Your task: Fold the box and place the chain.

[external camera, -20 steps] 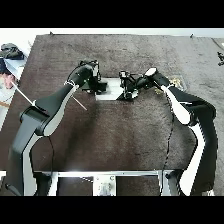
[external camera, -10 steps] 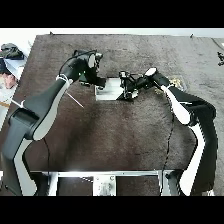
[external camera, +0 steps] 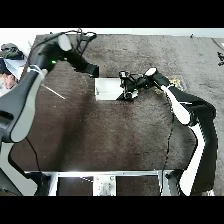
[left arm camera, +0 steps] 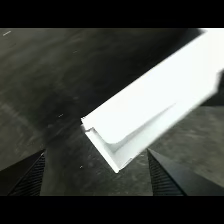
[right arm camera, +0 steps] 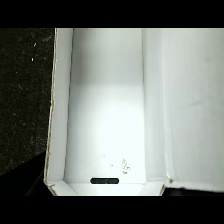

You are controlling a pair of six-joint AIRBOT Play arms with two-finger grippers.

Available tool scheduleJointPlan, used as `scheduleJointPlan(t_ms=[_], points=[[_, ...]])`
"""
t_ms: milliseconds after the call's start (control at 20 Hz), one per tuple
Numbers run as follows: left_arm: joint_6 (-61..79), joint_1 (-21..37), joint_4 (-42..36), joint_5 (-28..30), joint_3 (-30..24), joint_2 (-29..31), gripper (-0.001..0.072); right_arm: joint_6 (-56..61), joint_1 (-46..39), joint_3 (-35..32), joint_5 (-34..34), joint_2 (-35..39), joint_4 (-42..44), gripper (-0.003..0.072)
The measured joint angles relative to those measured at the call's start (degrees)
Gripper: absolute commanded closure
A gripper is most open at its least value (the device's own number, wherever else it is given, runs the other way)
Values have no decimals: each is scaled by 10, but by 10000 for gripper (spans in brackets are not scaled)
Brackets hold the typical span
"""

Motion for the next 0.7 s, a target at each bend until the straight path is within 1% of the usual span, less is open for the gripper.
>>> scheduleJointPlan(t_ms=[150, 300, 600, 700], points=[[135, 59, -113, 9, -48, 4, -8, 0, 0, 0, 0, 0, 0, 368], [229, 100, -171, 19, -96, 5, -9, 0, 0, 0, 0, 0, 0, 368], [318, 123, -242, 64, -127, 3, -6, 0, 0, 0, 0, 0, 0, 368], [366, 132, -280, 68, -131, -8, 0, 0, 0, 0, 0, 0, 0, 368]])
